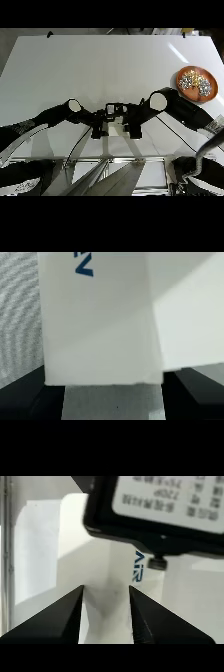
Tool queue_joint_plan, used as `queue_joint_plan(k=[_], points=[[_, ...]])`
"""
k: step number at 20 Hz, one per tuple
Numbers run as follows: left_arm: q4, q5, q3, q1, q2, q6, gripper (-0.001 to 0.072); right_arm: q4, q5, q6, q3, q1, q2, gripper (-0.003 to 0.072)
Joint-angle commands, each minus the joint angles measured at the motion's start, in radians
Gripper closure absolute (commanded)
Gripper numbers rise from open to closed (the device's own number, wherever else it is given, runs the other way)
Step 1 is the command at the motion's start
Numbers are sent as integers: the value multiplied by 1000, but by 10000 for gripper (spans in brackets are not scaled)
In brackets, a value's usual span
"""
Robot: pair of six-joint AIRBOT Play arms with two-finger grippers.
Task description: Fold the box and place the chain.
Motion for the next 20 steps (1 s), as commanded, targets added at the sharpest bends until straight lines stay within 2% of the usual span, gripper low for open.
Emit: queue_joint_plan(k=[1,4,5,7,8,10,11,20], points=[[0,0,0,0,1,0,394,-68,-39,57,0,6,1,342],[0,0,0,0,1,0,394,-68,-58,75,0,6,1,360],[0,0,0,0,1,0,394,-69,-61,82,0,6,1,406],[0,0,0,0,1,0,394,-69,-60,83,0,7,1,431],[0,0,0,0,1,0,394,-69,-60,83,0,6,1,470],[0,0,0,0,1,0,394,-69,-60,83,0,7,1,480],[0,0,0,1,1,0,394,-69,-60,83,0,7,1,530],[0,0,0,0,1,0,394,-20,-75,82,-45,7,-2,527]])
